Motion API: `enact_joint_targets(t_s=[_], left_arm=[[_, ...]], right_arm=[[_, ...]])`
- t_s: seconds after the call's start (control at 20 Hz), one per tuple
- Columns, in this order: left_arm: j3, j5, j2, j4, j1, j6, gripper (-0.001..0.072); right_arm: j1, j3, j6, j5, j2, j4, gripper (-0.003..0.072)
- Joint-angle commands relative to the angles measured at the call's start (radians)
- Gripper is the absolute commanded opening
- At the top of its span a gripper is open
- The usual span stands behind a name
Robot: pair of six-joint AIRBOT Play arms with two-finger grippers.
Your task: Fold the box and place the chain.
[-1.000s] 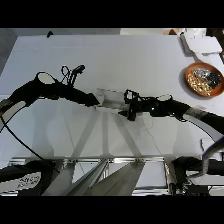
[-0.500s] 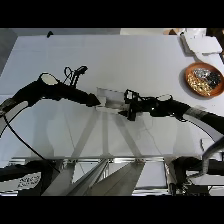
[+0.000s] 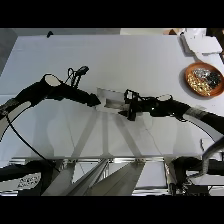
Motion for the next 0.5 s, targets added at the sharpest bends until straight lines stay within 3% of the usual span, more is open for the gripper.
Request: enact_joint_targets(t_s=[0.0, 0.3, 0.45], left_arm=[[0.000, 0.031, -0.002, 0.006, -0.003, -0.008, 0.0434], [0.000, 0.073, -0.002, 0.007, -0.003, -0.058, 0.0431], [0.000, 0.063, -0.002, 0.007, -0.003, -0.075, 0.0386]], right_arm=[[0.000, 0.000, 0.000, 0.001, 0.000, 0.000, 0.0448], [0.000, 0.000, 0.000, 0.001, 0.000, 0.000, 0.0448], [0.000, 0.000, 0.000, 0.001, 0.000, 0.000, 0.0448]])
